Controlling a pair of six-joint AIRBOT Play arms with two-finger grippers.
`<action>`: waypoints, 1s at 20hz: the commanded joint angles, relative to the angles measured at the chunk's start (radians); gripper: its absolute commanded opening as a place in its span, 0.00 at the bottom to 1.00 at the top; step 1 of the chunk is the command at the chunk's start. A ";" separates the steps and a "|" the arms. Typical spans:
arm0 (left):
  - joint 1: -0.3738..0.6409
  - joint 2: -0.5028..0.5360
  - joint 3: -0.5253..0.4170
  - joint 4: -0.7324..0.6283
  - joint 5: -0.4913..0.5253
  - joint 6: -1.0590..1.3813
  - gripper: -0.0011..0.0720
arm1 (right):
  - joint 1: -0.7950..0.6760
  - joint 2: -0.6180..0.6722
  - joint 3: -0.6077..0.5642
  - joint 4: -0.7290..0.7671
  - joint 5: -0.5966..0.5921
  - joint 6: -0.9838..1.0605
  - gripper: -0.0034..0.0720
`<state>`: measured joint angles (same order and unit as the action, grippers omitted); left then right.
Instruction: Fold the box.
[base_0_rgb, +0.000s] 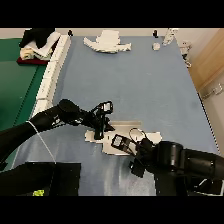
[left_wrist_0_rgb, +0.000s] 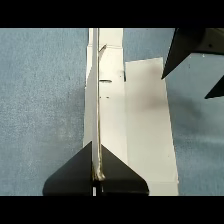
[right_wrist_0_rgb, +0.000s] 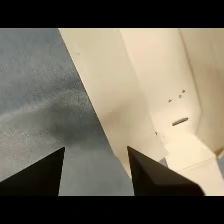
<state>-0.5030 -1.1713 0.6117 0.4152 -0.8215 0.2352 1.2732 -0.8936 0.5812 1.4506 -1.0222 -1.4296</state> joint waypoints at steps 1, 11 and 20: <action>0.000 0.001 0.001 0.000 0.000 0.000 0.03 | 0.042 -0.112 -0.004 -0.177 0.039 0.085 0.83; 0.000 0.001 0.001 0.000 0.000 0.000 0.03 | 0.042 -0.144 0.052 -0.415 -0.043 0.525 0.83; 0.000 0.001 0.001 0.000 0.000 0.000 0.03 | -0.001 -0.082 0.081 -0.381 -0.133 0.475 1.00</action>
<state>-0.5034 -1.1713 0.6117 0.4152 -0.8215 0.2348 1.2980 -1.0046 0.6643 1.0687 -1.1316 -0.9234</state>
